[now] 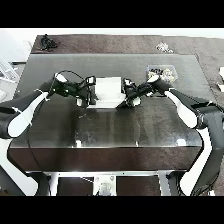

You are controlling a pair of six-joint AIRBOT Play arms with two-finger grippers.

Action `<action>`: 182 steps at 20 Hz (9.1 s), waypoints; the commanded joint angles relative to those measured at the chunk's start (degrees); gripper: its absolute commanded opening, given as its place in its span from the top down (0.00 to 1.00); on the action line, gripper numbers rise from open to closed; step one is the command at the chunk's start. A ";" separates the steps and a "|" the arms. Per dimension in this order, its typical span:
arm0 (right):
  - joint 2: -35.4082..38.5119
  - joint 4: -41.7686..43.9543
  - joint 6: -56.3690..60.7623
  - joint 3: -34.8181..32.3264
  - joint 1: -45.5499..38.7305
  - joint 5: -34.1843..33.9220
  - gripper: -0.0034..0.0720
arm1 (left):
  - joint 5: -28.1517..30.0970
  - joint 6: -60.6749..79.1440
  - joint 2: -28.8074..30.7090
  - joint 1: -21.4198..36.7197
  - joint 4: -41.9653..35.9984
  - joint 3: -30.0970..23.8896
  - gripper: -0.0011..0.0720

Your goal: Fold the box and place the chain.

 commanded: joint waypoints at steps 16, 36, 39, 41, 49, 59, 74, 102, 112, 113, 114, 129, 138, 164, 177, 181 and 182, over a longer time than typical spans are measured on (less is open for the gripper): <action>0.00 0.02 0.00 0.02 -0.02 0.00 0.21 | 1.29 3.72 -0.59 -0.44 -4.70 -0.74 0.31; 0.00 0.02 0.00 0.02 -0.02 0.00 0.21 | 0.90 3.80 0.52 4.17 0.81 -0.70 0.96; 0.00 0.02 0.00 0.02 -0.02 0.00 0.21 | -2.21 2.32 2.12 7.34 -1.51 -0.70 0.96; 0.00 0.00 0.00 0.02 -0.02 0.00 0.21 | -4.13 -0.42 4.37 8.92 -3.80 -0.72 0.96; 0.00 0.02 0.00 0.02 -0.02 0.00 0.21 | -2.19 -39.17 16.90 9.40 -0.35 -0.87 0.97; 0.00 0.02 0.00 0.02 -0.02 0.00 0.21 | 1.92 -71.56 25.55 17.86 5.14 -18.91 0.96; 0.00 0.02 0.00 0.00 -0.02 0.00 0.21 | 2.97 -68.24 15.45 18.56 -4.13 -22.03 0.96; 0.00 0.02 0.00 0.02 -0.02 0.00 0.21 | 2.45 -65.61 9.84 8.59 -12.72 -15.58 0.64; 0.00 0.02 0.00 0.02 -0.02 0.00 0.21 | 1.36 -66.77 9.84 7.06 -15.30 -15.58 0.62; 0.00 0.02 0.00 0.02 -0.02 0.00 0.21 | 1.36 -66.49 9.84 6.82 -15.80 -15.58 0.47; 0.00 0.02 0.00 0.02 -0.02 0.00 0.21 | 1.31 -66.38 9.84 6.82 -15.93 -15.58 0.48; 0.00 0.02 0.00 0.02 -0.02 0.00 0.21 | 2.84 -78.53 9.84 5.46 -10.97 -12.28 0.48; 0.00 0.04 0.00 0.02 -0.02 0.00 0.21 | 2.12 -85.48 9.81 4.24 -5.62 -10.45 0.48; 0.00 0.04 0.00 0.00 -0.02 0.00 0.21 | 1.33 -103.49 9.81 -0.68 9.57 -3.19 0.47; 0.00 0.04 0.00 0.00 -0.02 0.00 0.21 | 2.99 -103.30 9.40 -2.19 8.79 -3.19 0.11; 0.00 0.04 0.00 0.02 -0.02 0.00 0.21 | 3.89 -102.82 9.40 -2.47 8.63 -3.19 0.41; 0.00 0.04 0.00 0.02 -0.02 0.00 0.21 | 4.28 -102.82 9.42 -2.47 8.59 -3.19 0.41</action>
